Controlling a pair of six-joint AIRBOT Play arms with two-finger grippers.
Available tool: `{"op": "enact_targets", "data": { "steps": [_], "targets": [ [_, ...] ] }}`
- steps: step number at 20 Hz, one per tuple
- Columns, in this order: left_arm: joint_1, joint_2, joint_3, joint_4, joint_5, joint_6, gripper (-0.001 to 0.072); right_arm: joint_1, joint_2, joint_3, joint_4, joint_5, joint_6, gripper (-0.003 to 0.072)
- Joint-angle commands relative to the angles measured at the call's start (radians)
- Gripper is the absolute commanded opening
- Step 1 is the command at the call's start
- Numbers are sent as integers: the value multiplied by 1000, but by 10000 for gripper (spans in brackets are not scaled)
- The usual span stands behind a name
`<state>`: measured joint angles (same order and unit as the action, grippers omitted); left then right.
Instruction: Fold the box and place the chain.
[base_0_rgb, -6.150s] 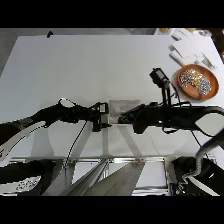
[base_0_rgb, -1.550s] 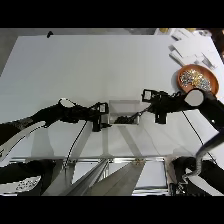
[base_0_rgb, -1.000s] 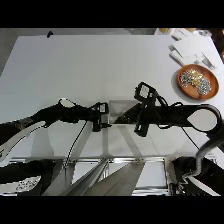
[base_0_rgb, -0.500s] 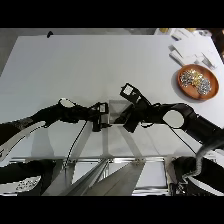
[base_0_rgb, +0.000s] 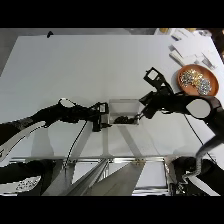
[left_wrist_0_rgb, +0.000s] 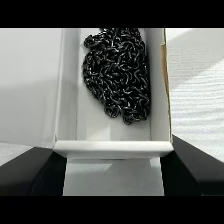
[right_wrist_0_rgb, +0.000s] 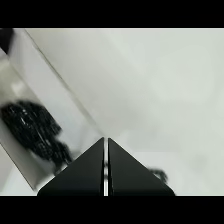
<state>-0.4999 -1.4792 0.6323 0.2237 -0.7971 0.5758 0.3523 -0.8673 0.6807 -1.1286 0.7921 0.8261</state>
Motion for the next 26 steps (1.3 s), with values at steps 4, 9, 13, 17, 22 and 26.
{"op": "enact_targets", "data": {
  "steps": [4, 9, 13, 17, 22, 26],
  "targets": [
    [0, -1, 0, 0, 0, 0, 150, -130, 19, -209, 26, 88, -779, 41],
    [0, -1, 0, 0, 0, 0, 150, -68, -64, -288, 161, 5, -987, 244],
    [0, -1, 0, 0, 0, 0, 150, -47, -143, -288, 260, -79, -1071, 291],
    [0, -1, 0, 0, 0, 0, 150, -47, -172, -288, 309, -132, -1071, 282],
    [0, -1, 0, 0, 0, 0, 150, -47, -199, -288, 402, -130, -1100, 171],
    [0, -1, 0, 0, 0, 0, 150, -47, -200, -288, 439, -106, -1093, 17]
  ]
}}
